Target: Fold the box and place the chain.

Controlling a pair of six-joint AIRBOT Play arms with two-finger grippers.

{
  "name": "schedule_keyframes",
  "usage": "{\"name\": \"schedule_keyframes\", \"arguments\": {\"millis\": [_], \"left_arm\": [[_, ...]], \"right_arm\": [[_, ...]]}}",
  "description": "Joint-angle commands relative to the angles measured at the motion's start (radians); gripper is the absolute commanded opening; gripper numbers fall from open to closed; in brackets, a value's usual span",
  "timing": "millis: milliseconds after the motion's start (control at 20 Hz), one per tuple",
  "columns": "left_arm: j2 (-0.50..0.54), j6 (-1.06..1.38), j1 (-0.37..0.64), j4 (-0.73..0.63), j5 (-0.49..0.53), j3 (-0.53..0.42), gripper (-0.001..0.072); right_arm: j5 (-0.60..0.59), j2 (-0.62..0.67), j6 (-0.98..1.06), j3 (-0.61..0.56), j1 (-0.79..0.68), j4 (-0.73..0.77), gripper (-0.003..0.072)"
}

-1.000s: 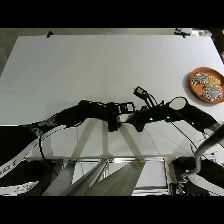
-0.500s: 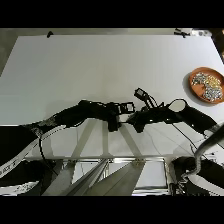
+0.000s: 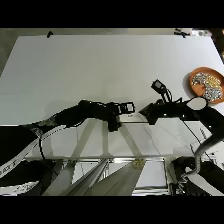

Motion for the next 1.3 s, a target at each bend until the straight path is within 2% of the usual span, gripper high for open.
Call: {"name": "schedule_keyframes", "arguments": {"millis": [0,250,500,750,1250], "left_arm": [[0.001,0.000,0.000,0.000,0.000,0.000,0.0345],[0.001,0.000,0.000,0.001,0.000,0.000,0.0345],[0.001,0.000,0.000,0.000,0.000,0.000,0.0345],[0.001,0.000,0.000,0.000,0.000,0.000,0.0345],[0.001,0.000,0.000,0.000,0.000,0.000,0.0345]], "right_arm": [[0.065,0.017,-0.001,-0.005,-0.045,-0.013,0.0012],[0.109,0.017,0.007,-0.068,-0.045,-0.074,0.0012],[0.042,0.008,0.007,-0.119,-0.045,-0.075,0.0012],[0.039,-0.007,0.002,-0.119,-0.045,-0.046,0.0012],[0.029,0.219,0.008,-0.076,-0.045,-0.042,0.0013]]}}
